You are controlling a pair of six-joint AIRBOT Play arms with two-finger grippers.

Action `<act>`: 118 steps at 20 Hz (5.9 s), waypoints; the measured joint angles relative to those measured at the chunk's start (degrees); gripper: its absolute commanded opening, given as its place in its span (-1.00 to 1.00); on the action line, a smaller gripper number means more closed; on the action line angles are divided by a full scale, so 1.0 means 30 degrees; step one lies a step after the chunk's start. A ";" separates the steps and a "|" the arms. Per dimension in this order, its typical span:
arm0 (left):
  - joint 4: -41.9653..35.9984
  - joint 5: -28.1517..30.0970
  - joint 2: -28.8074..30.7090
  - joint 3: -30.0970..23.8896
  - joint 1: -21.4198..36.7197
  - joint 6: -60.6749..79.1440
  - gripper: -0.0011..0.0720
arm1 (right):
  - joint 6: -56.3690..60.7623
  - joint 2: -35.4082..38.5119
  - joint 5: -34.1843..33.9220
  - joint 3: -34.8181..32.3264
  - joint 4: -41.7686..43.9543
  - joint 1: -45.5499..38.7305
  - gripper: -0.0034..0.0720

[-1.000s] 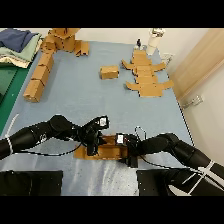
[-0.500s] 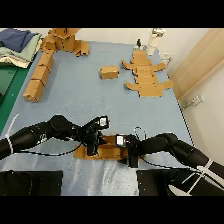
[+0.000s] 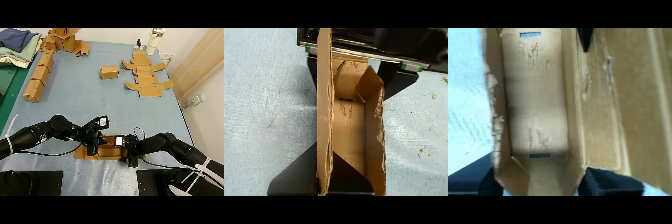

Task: Fold the box.

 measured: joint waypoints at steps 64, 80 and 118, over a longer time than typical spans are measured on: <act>-0.0765 -0.4131 0.6033 -0.3038 0.0969 -2.1085 -0.94 | -0.1705 0.0000 0.0000 0.0007 -0.0087 0.0000 0.43; -0.3483 0.0772 -0.3381 0.0131 0.0678 -1.9336 -0.94 | -0.1763 0.0000 -0.0007 0.0007 -0.0095 0.0000 0.43; 0.7708 0.1974 0.5129 -0.3738 -0.3038 -1.0295 0.94 | -0.1756 0.0000 0.0000 0.0007 -0.0117 0.0000 0.43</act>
